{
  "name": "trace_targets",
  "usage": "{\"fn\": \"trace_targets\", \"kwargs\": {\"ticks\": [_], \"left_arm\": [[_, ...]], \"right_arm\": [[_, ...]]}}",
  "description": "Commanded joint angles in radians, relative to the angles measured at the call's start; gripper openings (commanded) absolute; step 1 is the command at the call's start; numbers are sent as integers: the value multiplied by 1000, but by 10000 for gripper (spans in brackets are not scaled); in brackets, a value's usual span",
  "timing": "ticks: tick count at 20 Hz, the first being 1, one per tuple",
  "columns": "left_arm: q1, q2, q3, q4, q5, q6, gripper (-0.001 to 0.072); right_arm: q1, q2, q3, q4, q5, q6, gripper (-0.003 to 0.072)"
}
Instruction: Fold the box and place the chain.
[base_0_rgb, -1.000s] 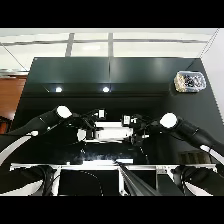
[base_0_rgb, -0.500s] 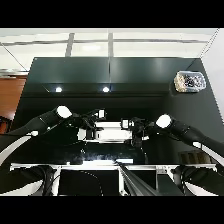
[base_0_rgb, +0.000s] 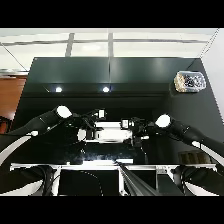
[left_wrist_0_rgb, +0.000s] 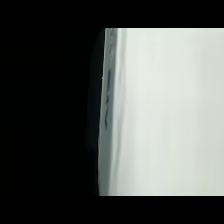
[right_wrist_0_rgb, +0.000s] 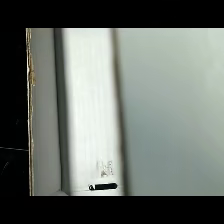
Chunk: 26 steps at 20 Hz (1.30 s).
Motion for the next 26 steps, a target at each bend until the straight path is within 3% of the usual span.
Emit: {"fn": "trace_targets", "kwargs": {"ticks": [1,2,3,4,5,7,10,15,16,18,19,21,22,26], "left_arm": [[0,0,1,0,0,0,27],[2,0,1,0,0,0,28],[2,3,1,0,1,0,34],[4,10,1,2,0,0,108],[8,24,1,8,0,-8,250],[23,66,5,45,-9,-77,373],[48,169,33,219,-85,-230,377],[58,357,55,445,-313,-530,364],[58,376,55,444,-362,-578,309],[52,383,55,404,-425,-681,26],[43,379,52,368,-427,-749,26],[1,365,37,272,-382,-783,26],[-30,354,23,216,-309,-783,26],[-97,287,-1,86,124,-730,27]], "right_arm": [[0,-1,0,-2,-1,0,628],[0,-1,0,-3,0,0,454],[0,-1,0,-3,0,0,439],[0,-1,0,-3,0,0,439],[0,-1,0,-3,-1,0,438],[0,-1,0,-3,-1,0,439],[0,-1,0,-2,-12,10,439],[1,-1,0,9,-72,63,438],[1,-1,0,9,-72,63,438],[1,-1,0,9,-72,63,438],[1,-1,0,9,-72,63,439],[1,-1,0,9,-72,63,438],[1,-1,0,9,-72,63,439],[1,-1,0,9,-71,63,438]]}}
